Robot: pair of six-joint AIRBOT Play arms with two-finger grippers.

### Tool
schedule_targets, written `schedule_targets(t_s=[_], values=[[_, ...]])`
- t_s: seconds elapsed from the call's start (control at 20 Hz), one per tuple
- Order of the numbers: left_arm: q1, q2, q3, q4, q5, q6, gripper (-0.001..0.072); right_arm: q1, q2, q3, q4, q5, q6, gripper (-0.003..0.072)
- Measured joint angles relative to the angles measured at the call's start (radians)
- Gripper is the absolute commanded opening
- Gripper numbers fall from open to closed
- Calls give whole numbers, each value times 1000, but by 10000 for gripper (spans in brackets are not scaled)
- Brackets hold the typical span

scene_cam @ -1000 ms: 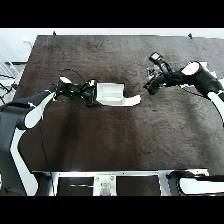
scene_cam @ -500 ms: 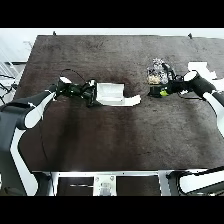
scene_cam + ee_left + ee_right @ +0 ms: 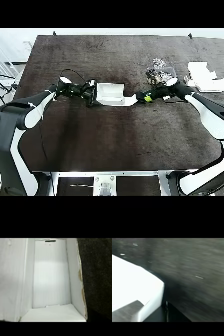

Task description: Fold the box and place the chain.

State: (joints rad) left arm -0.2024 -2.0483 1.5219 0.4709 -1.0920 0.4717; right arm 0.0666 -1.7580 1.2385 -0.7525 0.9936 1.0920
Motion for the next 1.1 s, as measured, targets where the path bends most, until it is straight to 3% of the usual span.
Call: schedule_targets(t_s=[0.2,0.45,0.5,1.1], values=[[0,0,0,0,0,0,451,38,34,3,40,-26,-29,21],[0,0,0,0,0,0,451,50,71,3,50,-29,-27,400],[0,0,0,0,0,0,451,50,73,3,51,-24,-21,439],[0,0,0,0,0,0,451,105,80,3,81,-14,50,438]])
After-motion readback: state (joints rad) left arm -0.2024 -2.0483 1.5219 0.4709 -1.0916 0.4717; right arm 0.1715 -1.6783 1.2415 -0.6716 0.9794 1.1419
